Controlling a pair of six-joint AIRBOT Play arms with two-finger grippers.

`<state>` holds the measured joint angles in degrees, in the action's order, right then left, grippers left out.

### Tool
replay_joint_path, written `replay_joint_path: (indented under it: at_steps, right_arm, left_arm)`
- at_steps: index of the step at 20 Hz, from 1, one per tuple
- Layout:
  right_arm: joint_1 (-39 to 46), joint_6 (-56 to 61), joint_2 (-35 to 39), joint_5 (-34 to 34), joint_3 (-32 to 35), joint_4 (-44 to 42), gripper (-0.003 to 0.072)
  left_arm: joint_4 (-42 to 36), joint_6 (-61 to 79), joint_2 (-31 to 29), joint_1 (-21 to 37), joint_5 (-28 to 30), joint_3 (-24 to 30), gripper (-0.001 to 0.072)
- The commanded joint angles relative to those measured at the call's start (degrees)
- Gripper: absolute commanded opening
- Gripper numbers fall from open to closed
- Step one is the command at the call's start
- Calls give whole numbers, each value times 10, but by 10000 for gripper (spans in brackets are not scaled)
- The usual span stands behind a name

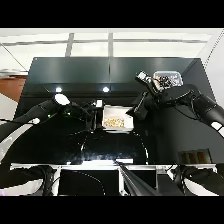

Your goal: Fold the box and place the chain.

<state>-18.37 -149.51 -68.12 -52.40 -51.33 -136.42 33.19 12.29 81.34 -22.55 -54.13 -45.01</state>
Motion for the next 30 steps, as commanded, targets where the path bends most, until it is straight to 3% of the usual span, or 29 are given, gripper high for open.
replay_joint_path:
  at_steps: [1,3,6,10,14,20,29,30]
  right_arm:
    - [0,10,10,-8,-52,0,698]
    - [33,23,19,-7,-77,2,698]
    - [81,36,9,-15,-38,12,698]
    - [32,20,-24,-21,29,6,698]
    - [-19,-1,-26,-25,18,7,698]
    - [-20,-3,-16,-115,11,79,698]
    - [-24,-3,-17,-93,11,94,697]
    - [-24,-3,-17,-93,11,94,605]
  left_arm:
    - [0,1,0,0,0,0,273]
    - [0,1,0,0,0,0,273]
    - [0,1,0,1,0,0,273]
    - [0,1,0,0,0,0,273]
    - [0,1,0,0,-1,0,273]
    - [0,0,0,0,-1,0,273]
    - [0,-1,0,0,-1,0,273]
    - [0,-1,0,0,-1,0,273]
